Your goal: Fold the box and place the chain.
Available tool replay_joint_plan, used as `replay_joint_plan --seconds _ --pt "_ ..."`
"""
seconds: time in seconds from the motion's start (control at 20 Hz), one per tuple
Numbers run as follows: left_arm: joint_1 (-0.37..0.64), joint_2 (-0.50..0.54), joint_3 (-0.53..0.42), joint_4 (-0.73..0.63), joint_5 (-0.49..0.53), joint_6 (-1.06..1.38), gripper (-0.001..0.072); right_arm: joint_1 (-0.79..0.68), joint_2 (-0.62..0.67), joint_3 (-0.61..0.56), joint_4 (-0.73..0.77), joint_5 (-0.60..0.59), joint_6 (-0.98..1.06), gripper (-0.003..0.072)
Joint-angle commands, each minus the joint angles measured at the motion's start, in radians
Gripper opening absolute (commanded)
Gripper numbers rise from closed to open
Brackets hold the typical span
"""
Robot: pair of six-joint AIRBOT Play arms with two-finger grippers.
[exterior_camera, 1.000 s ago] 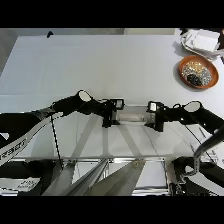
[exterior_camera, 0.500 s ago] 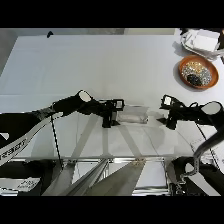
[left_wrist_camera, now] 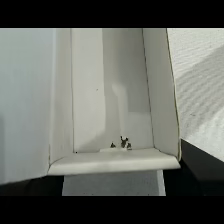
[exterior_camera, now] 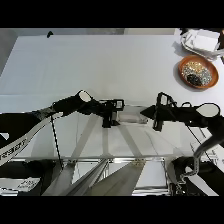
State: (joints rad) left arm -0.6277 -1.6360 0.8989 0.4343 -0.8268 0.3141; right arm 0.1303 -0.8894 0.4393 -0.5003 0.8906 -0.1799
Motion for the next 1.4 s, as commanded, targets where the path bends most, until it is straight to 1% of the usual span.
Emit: replay_joint_plan --seconds 0.0,0.1,0.15,0.2,0.25,0.35,0.45,0.7,0.85,1.0,1.2,1.3,1.35 --pt "0.000 0.000 0.000 0.000 0.000 0.000 0.0271 0.133 -0.047 0.001 0.072 -0.354 0.055 0.0018" --pt "0.000 0.000 0.000 0.000 0.000 0.000 0.0271 0.143 -0.065 0.001 0.072 -0.517 0.196 0.0018" --pt "0.000 0.000 0.000 0.000 0.001 0.000 0.0271 0.140 -0.074 0.001 0.066 -0.566 0.257 0.0018" --pt "0.000 0.000 0.000 0.000 0.000 0.000 0.0271 0.136 -0.090 0.001 0.047 -0.578 0.290 0.0018" --pt "0.000 0.000 0.000 0.000 0.000 0.000 0.0271 0.135 -0.113 0.001 0.021 -0.565 0.314 0.0018" --pt "0.000 0.000 0.000 0.000 0.000 0.000 0.0271 0.135 -0.183 0.001 -0.043 -0.502 0.381 0.0018" --pt "0.000 0.000 0.000 0.000 0.000 0.000 0.0271 0.136 -0.239 0.001 -0.061 -0.447 0.394 0.0018" --pt "0.000 0.000 0.000 0.000 0.000 0.000 0.0271 0.135 -0.245 0.001 -0.059 -0.426 0.393 0.0018" --pt "0.000 0.000 0.000 0.000 0.000 0.000 0.0271 0.136 -0.242 0.010 -0.044 -0.370 0.392 0.0019" --pt "0.000 0.000 0.000 0.000 0.000 0.000 0.0271 0.136 -0.194 0.060 -0.043 -0.312 0.393 0.0019" --pt "0.000 0.000 0.000 0.000 0.000 0.000 0.0271 0.135 -0.071 0.093 -0.050 -0.305 0.393 0.0018" --pt "0.000 0.000 0.000 0.000 0.000 0.000 0.0271 0.135 -0.023 0.093 -0.133 -0.254 0.393 0.0017" --pt "0.000 0.000 0.000 0.000 0.000 0.000 0.0271 0.135 -0.004 0.093 -0.208 -0.208 0.393 0.0016"
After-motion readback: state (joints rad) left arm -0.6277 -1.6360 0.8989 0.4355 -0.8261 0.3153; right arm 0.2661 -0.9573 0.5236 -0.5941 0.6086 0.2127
